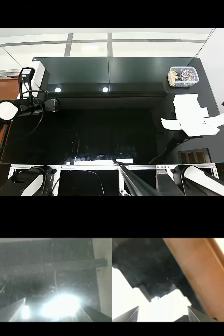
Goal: Fold the box and place the chain.
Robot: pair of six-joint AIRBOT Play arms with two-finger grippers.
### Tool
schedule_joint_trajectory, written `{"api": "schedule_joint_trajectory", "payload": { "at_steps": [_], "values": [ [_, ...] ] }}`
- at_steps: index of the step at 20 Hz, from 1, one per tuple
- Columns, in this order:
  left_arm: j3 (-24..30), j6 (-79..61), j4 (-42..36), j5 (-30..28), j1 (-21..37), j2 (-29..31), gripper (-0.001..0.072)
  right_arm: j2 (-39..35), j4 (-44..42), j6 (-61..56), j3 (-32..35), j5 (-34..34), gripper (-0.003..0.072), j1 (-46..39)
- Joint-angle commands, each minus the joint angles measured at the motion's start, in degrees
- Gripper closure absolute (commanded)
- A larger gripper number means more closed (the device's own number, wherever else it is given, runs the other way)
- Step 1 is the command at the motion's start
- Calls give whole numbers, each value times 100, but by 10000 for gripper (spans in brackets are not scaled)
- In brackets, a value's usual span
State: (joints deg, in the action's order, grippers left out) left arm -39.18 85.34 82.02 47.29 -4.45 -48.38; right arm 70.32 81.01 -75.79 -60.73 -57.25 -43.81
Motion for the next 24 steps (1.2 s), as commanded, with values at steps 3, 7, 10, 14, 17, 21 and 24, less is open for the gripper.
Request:
{"api": "schedule_joint_trajectory", "payload": {
  "at_steps": [3,7,10,14,17,21,24],
  "values": [
    [7,55,-26,98,-2,-15,0,1222,-15,1303,-763,-1062,-14,-511],
    [7,15,-177,129,-2,-24,0,1971,-46,1329,-1147,-1263,150,-498],
    [7,17,-177,101,-2,-24,1,2179,-173,1556,-1176,-1370,339,-496],
    [7,17,-308,74,-2,-24,1,2155,-573,1803,-1209,-2028,677,-498],
    [7,17,-358,149,-2,-24,1,2011,-1539,1888,-1193,-2605,672,-407],
    [7,17,-649,170,-7,-24,1,1198,-2903,2509,-514,-2463,672,33],
    [7,15,-876,190,-50,-42,1,522,-3670,2726,566,-1991,672,490]
  ]
}}
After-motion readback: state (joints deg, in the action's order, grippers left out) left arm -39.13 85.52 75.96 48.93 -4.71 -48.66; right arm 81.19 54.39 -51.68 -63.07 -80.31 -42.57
